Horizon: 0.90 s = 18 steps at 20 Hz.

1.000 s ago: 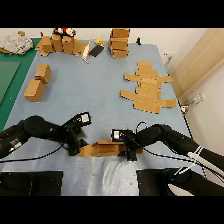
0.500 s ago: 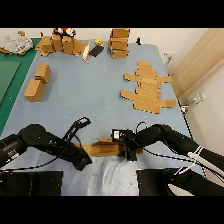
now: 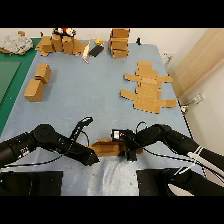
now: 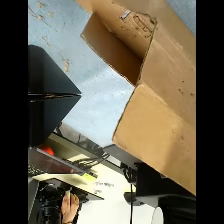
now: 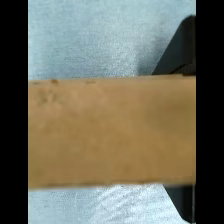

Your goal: Fold the box.

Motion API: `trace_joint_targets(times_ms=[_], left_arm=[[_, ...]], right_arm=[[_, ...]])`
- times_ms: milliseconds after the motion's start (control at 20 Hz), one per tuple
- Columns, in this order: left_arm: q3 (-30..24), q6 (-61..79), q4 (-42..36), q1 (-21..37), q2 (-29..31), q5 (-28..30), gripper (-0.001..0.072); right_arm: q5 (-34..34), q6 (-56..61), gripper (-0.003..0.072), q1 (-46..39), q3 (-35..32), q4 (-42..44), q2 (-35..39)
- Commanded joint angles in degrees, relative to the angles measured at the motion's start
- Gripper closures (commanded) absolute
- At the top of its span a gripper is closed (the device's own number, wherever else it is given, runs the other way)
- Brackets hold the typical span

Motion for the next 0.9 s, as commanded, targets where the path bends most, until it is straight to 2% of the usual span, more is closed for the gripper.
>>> trace_joint_targets(times_ms=[0,250,350,550,700,850], left_arm=[[0.0,-0.2,-0.4,0.0,-0.3,0.0,0.07],[0.0,-0.1,-1.8,0.0,-0.4,1.3,0.07],[0.7,0.1,-3.5,0.0,-0.9,4.7,0.07],[5.8,0.3,-4.4,0.0,-3.2,11.2,0.07],[8.4,0.3,-4.4,0.1,-6.0,17.2,0.07],[9.1,0.3,-4.4,0.8,-10.4,19.8,0.07]], right_arm=[[0.0,0.0,0.019,0.0,0.0,0.0,0.0],[0.0,0.0,0.019,0.0,0.0,0.0,0.0],[0.0,0.0,0.0189,0.0,0.0,0.0,0.0],[0.0,0.0,0.0189,0.0,0.0,0.1,0.0],[0.0,0.0,0.0189,0.0,0.0,0.1,0.0],[0.0,0.0,0.0189,0.0,0.0,0.1,0.0]])
